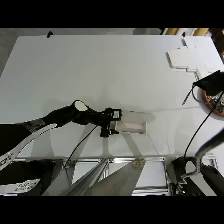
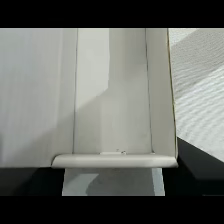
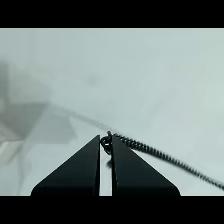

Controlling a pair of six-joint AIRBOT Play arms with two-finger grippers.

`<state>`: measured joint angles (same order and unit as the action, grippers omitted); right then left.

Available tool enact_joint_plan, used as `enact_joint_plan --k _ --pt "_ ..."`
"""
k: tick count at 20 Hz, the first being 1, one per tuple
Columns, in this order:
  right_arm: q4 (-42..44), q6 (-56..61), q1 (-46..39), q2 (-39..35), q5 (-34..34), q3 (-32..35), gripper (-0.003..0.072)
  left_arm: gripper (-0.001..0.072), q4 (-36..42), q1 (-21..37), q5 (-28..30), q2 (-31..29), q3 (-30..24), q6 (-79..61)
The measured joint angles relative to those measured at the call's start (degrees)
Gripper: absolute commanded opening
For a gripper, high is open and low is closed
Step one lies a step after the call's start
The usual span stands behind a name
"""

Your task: Fold the box and place the chain.

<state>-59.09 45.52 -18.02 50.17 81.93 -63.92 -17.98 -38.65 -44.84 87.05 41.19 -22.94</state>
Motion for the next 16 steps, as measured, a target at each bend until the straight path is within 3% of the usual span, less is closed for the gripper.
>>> enact_joint_plan --k 8,12,16 --pt "0.9 10.7 19.7 -11.9 3.8 2.4 0.0014 0.0391 0.0 0.0 0.0 0.0 0.0 0.0" --pt "0.9 14.8 30.9 -16.1 -1.6 8.7 0.0015 0.0391 0.0 0.0 0.0 0.0 0.0 0.0" --pt "0.4 16.9 41.7 -17.5 -12.2 16.4 0.0015 0.0391 0.0 0.0 0.0 0.0 0.0 0.0"
